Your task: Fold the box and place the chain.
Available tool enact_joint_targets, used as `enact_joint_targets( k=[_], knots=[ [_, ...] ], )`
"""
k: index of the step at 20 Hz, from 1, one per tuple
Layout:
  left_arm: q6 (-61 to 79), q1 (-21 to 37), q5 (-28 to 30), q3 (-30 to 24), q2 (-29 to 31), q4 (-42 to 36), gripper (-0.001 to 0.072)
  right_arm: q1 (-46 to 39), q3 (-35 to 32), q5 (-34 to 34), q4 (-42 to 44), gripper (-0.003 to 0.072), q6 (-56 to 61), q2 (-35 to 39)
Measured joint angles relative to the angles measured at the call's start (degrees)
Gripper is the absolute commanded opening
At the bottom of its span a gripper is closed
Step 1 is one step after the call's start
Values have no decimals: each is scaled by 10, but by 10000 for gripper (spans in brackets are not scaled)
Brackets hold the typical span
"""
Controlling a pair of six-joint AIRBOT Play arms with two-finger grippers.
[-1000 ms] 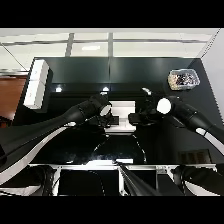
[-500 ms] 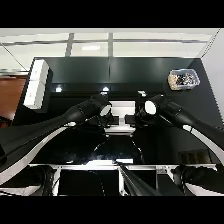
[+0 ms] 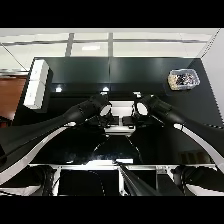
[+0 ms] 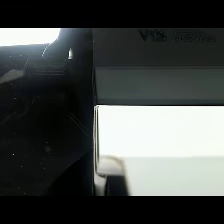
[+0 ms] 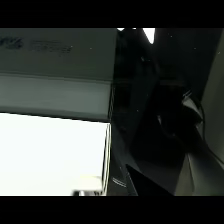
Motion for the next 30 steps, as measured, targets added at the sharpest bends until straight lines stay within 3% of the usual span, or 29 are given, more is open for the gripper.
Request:
enact_joint_targets(
  k=[1, 2, 4, 5, 6, 12, 14, 15, 16, 17, 21, 22, 23, 24, 30],
  knots=[
    [0, 0, 0, 0, 0, 0, 28, 2, 2, 2, -3, 301, 2, -1],
    [0, 0, 0, 0, 0, 0, 29, 3, 3, 2, -5, 126, 4, -3],
    [0, 0, 2, 0, 0, -2, 28, 4, 5, 3, -8, 119, 9, -5],
    [-1, 0, 2, 0, 0, -2, 28, 4, 6, 3, -9, 30, 10, -6],
    [0, 0, 2, 0, 0, -2, 29, 4, 7, 4, -13, 18, 12, -6],
    [-1, 0, 0, 0, 0, -1, 29, 5, 7, 5, -14, 20, 19, -7],
    [0, 0, 0, 0, 0, -1, 28, 5, 7, 6, -14, 149, 19, -7],
    [2, 0, -1, 0, 0, 0, 28, 5, 7, 6, -15, 149, 19, -7],
    [2, 0, -2, 0, 0, 0, 28, 5, 7, 7, -16, 116, 19, -7],
    [2, 0, -2, 0, 0, 0, 28, 5, 7, 6, -15, 16, 19, -7],
    [0, 0, -2, 0, 0, 0, 28, 5, 7, 6, -14, 19, 23, -7],
    [0, 0, -2, 0, 0, 0, 28, 5, 7, 6, -14, 56, 23, -7],
    [0, 0, -2, 0, 0, 0, 28, 5, 7, 7, -14, 238, 23, -7],
    [2, 0, -2, 0, 0, 0, 28, 5, 7, 9, -14, 284, 21, -6],
    [1, 0, -3, 0, 0, 0, 28, 4, 7, 12, -12, 284, 13, 20]
  ],
)
